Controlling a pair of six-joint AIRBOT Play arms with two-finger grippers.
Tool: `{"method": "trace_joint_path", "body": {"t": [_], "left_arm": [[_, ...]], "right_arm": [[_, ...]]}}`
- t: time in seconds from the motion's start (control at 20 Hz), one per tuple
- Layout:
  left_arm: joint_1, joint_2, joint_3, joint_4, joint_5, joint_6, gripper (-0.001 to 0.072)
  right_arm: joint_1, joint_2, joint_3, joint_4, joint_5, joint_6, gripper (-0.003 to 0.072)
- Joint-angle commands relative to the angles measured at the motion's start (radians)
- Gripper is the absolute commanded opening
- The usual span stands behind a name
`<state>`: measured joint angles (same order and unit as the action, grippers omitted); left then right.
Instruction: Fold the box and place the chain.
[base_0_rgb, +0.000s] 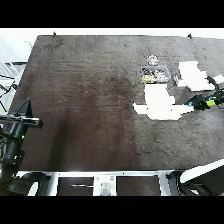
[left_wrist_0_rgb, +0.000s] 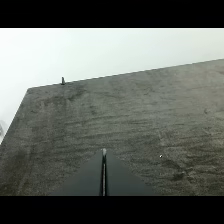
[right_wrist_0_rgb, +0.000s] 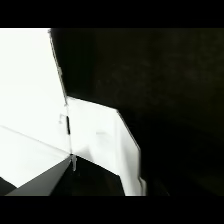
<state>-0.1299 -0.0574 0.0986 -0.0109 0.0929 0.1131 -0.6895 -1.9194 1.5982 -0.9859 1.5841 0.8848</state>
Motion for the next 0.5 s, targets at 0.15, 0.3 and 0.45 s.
{"method": "trace_joint_path", "body": {"t": [0.15, 0.3, 0.45], "left_arm": [[0.0, 0.0, 0.001, 0.0, 0.0, 0.0, 0.0019], [0.0, 0.0, 0.001, 0.0, 0.0, 0.0, 0.0019], [0.0, 0.0, 0.001, 0.0, 0.0, 0.0, 0.0019]], "right_arm": [[0.009, -0.086, -0.001, 0.085, 0.09, -0.032, 0.0512], [0.009, -0.1, -0.005, 0.097, 0.098, -0.04, 0.0331], [0.009, -0.099, -0.024, 0.147, 0.126, -0.114, 0.0011]]}}
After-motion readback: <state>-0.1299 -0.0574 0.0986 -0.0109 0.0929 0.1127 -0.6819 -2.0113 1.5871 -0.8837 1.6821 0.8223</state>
